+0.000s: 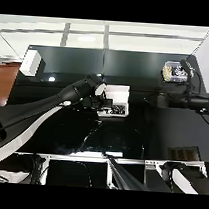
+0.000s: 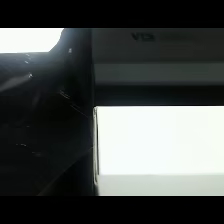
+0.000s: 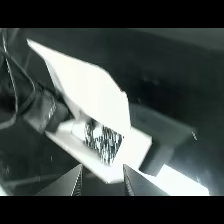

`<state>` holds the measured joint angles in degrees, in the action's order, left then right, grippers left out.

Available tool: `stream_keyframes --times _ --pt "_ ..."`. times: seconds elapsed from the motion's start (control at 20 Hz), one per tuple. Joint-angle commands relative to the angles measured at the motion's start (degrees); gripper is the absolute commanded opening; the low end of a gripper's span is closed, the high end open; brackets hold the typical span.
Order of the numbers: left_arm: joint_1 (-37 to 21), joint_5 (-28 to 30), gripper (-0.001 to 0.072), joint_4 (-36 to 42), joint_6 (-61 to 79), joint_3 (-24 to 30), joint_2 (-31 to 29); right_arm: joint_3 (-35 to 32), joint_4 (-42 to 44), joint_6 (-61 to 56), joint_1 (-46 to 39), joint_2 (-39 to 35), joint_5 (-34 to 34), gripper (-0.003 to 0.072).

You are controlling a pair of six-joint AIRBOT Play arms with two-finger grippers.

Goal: Fold the box and place the chain.

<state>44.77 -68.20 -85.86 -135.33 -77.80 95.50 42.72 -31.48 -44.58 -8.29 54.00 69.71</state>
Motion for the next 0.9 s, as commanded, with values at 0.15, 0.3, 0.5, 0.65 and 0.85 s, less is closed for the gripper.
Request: stream_keyframes --times 0.15,0.3,0.5,0.65,0.85 --pt "2.73 1.51 0.0023 1.14 -3.65 -0.02 0.76 0.02 -2.67 0.0 -3.65 -0.96 4.9 0.0308" --pt "2.32 0.09 0.0152 1.57 -2.93 -0.44 0.74 0.02 -2.67 0.0 -3.61 -0.96 4.92 0.0308" --pt "1.73 -4.07 0.0702 -1.68 7.91 -3.28 -2.14 0.02 -2.71 0.0 -3.61 -0.96 4.79 0.0308" --pt "1.57 -8.41 0.0702 -12.0 13.66 -1.75 -10.03 0.02 -2.73 0.0 -3.61 -0.96 4.74 0.0308" --pt "-8.48 -5.75 0.0702 -16.52 12.11 12.59 -22.47 -0.02 -3.1 0.0 -3.61 -0.96 3.3 0.0308"
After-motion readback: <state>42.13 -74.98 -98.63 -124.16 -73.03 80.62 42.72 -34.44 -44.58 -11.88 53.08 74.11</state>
